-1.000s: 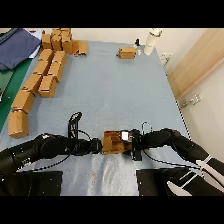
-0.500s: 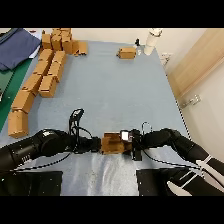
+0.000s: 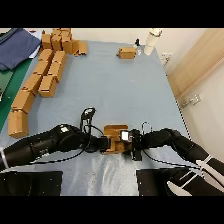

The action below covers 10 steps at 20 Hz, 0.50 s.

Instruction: Fold the box.

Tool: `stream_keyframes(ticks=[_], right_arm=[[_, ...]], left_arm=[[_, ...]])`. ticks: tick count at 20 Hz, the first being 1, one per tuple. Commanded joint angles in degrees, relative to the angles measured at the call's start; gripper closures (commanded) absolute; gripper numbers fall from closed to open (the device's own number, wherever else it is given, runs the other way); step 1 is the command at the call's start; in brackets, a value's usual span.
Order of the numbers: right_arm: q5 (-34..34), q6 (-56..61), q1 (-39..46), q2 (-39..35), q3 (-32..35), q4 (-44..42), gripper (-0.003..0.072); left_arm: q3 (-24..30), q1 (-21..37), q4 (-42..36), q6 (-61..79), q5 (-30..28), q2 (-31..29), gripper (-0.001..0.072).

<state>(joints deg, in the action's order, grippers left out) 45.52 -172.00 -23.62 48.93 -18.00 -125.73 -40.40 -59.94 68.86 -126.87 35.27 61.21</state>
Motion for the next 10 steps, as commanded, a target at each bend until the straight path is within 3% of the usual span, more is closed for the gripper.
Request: stream_keyframes(ticks=[1, 10], right_arm=[[0.0, 0.0, 0.0, 0.0, 0.0, 0.0, 0.0191], [0.0, 0.0, 0.0, 0.0, 0.0, 0.0, 0.019]], left_arm=[[-4.9, -1.9, 5.4, -5.0, 4.5, 4.2, 0.0276], [-15.1, -8.3, 16.9, -18.3, 17.0, 13.1, 0.0276]])
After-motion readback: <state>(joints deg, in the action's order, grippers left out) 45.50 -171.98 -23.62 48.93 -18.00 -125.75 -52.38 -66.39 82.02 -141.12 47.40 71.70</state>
